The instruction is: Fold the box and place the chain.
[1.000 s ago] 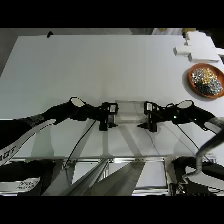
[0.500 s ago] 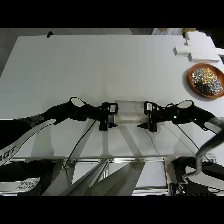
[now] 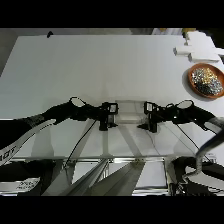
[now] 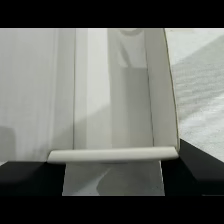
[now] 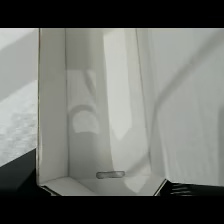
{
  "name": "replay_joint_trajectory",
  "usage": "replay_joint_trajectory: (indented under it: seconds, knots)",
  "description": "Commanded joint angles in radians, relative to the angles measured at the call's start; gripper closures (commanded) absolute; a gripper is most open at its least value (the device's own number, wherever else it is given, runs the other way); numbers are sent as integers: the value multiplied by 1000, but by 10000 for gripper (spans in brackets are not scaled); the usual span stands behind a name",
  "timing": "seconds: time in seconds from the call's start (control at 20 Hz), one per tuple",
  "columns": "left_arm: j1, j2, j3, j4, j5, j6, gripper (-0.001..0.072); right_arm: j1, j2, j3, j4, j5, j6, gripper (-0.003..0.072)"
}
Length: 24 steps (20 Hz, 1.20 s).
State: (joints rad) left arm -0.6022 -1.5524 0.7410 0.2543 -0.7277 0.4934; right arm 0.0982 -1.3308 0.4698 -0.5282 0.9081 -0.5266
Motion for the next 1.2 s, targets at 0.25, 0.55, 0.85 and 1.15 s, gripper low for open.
replay_joint_trajectory:
  seconds: [0.25, 0.55, 0.85, 1.15]
  knots:
    - [0, 0, 1, 1, -2, 0, 638, 0, 69, 0, -62, -45, 150, 4]
    - [0, 0, 1, 1, -2, 0, 638, 0, 248, 0, -379, -47, 411, 50]
    - [0, 0, 1, 1, -2, 0, 638, 0, 446, 0, -515, 45, 522, 336]
    - [0, 0, 1, 1, -2, 0, 638, 0, 573, 0, -287, 80, 528, 668]
